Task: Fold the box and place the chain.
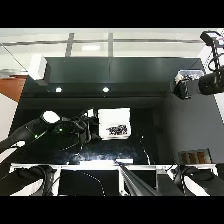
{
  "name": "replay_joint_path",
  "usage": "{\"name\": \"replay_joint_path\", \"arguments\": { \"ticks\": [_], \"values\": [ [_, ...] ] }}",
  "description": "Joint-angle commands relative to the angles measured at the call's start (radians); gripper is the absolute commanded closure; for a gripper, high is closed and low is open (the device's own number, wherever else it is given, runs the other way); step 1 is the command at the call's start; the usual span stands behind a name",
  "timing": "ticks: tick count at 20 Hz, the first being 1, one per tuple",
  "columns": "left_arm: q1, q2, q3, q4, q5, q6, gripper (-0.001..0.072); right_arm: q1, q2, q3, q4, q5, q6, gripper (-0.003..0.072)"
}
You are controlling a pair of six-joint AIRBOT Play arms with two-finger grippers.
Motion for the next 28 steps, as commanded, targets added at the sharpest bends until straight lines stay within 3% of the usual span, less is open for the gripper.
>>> {"name": "replay_joint_path", "arguments": {
  "ticks": [1,28],
  "values": [
    [-0.001,0.001,-0.004,-0.018,0.011,0.056,0.0006,0.0,0.0,0.0,0.0,0.0,0.0,-0.0018],
    [-0.001,-0.029,-0.002,-0.102,-0.02,0.182,0.0008,0.0,0.0,0.0,0.0,0.001,0.0,-0.0018]
  ]
}}
